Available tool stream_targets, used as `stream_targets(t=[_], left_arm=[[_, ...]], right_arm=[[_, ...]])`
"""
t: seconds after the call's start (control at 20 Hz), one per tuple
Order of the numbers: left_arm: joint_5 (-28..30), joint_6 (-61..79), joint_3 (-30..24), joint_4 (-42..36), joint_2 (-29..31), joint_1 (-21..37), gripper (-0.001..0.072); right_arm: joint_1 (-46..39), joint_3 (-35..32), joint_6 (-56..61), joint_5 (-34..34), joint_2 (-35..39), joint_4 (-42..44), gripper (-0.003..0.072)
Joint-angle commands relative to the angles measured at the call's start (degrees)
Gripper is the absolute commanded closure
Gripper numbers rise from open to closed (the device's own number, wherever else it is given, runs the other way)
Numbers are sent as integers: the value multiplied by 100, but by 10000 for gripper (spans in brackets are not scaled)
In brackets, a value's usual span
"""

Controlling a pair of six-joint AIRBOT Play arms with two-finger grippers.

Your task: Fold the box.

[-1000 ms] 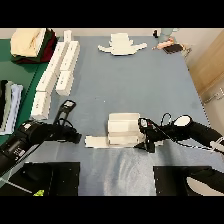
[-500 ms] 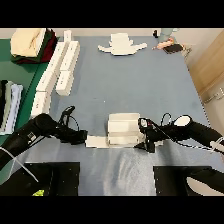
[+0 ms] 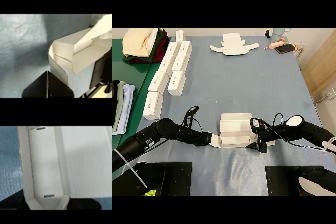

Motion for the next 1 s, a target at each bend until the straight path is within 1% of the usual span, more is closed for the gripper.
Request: stream_targets(t=[0.0, 0.05, 0.2, 0.35, 0.45, 0.55, 0.75, 0.9, 0.95], left_arm=[[87, -378, 68, 17, 216, 33, 253], [96, -503, 68, -22, 212, 59, 179], [149, -409, 68, -214, 210, 52, 188], [369, 70, 68, -807, 208, 52, 188], [389, 323, 68, -1056, 201, 50, 187], [507, 341, 68, -1091, 116, -74, 187], [879, 343, 68, -1237, -234, -579, 188], [966, 341, 68, -1250, -345, -625, 189], [1119, 339, 68, -1259, -343, -625, 188]], right_arm=[[2, 2, 2, 2, -2, 0, 161], [2, 2, 2, 2, -2, 0, 161], [2, 2, 2, 2, -2, 0, 161], [4, 2, 0, 2, -2, 0, 161], [4, 2, 0, 2, -2, 0, 161], [2, 2, 2, 2, -2, 0, 162], [2, 2, 2, 2, -2, 0, 161], [2, 2, 2, 2, -2, 0, 161], [2, 2, 0, 4, -2, 0, 162]])
